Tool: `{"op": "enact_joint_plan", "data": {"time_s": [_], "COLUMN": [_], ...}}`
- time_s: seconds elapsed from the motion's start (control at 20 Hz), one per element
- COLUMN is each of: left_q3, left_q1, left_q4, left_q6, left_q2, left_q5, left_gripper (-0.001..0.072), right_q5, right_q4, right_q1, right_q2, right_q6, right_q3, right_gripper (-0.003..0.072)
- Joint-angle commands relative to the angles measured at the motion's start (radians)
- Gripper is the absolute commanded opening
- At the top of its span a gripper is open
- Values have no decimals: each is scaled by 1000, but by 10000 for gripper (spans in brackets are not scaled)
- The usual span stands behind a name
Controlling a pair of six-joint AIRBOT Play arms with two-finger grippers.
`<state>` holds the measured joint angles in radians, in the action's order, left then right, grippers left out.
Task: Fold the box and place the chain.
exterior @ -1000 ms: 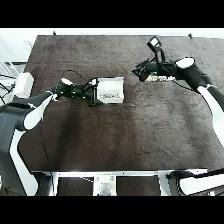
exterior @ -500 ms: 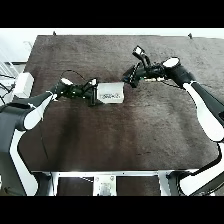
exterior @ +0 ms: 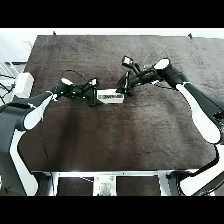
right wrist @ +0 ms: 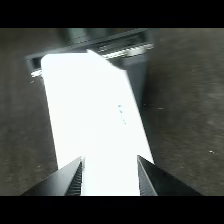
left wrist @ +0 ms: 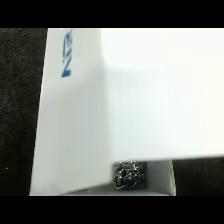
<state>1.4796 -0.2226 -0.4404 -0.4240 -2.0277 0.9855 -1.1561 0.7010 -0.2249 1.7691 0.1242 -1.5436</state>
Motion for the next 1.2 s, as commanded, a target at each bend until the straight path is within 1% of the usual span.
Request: {"op": "enact_joint_plan", "data": {"time_s": [0.0,0.15,0.6,0.8,1.05,1.15], "left_q3": [1,1,1,1,1,1], "left_q1": [0,0,0,0,0,0], "left_q4": [0,0,0,0,0,0], "left_q6": [0,0,0,0,0,0], "left_q2": [1,1,1,1,1,1], "left_q5": [0,0,0,0,0,0], "left_gripper": [306,306,306,306,306,306], "right_q5": [14,21,23,84,85,85], "right_q4": [44,43,43,44,44,44], "right_q1": [-29,-37,-56,-53,-54,-54], "right_q2": [3,6,65,71,71,71], "right_q6": [-16,-51,-58,-57,-56,-52], "right_q3": [-2,-2,-31,-48,-87,-90], "right_gripper": [414,425,425,425,422,407]}}
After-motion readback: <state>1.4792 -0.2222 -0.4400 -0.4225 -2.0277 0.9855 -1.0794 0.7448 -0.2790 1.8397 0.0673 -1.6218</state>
